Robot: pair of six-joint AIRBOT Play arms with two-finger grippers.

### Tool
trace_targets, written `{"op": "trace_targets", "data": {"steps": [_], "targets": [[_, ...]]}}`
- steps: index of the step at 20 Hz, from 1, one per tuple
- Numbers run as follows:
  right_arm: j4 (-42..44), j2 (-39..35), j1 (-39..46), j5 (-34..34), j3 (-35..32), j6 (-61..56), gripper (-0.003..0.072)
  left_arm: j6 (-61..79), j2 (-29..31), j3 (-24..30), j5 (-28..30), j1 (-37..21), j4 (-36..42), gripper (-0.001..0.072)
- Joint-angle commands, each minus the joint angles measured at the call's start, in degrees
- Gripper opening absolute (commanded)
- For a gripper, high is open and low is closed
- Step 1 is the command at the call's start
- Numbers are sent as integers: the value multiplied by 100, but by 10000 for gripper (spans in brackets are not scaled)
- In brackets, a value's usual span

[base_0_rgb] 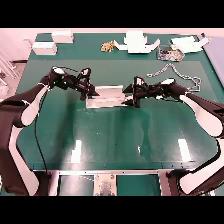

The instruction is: Fold the box and place the chain.

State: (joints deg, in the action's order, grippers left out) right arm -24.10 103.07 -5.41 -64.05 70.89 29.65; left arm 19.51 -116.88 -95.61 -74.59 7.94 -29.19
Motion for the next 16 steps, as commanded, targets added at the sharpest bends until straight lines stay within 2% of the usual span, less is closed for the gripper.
{"op": "trace_targets", "data": {"steps": [1, 16], "targets": [[-63, 31, -68, -166, 22, -9, 642, 0, -2, -2, 20, 0, 2, 19], [-131, 614, -247, -358, 511, -76, 642, 0, -2, -2, 22, -2, 2, 19]]}}
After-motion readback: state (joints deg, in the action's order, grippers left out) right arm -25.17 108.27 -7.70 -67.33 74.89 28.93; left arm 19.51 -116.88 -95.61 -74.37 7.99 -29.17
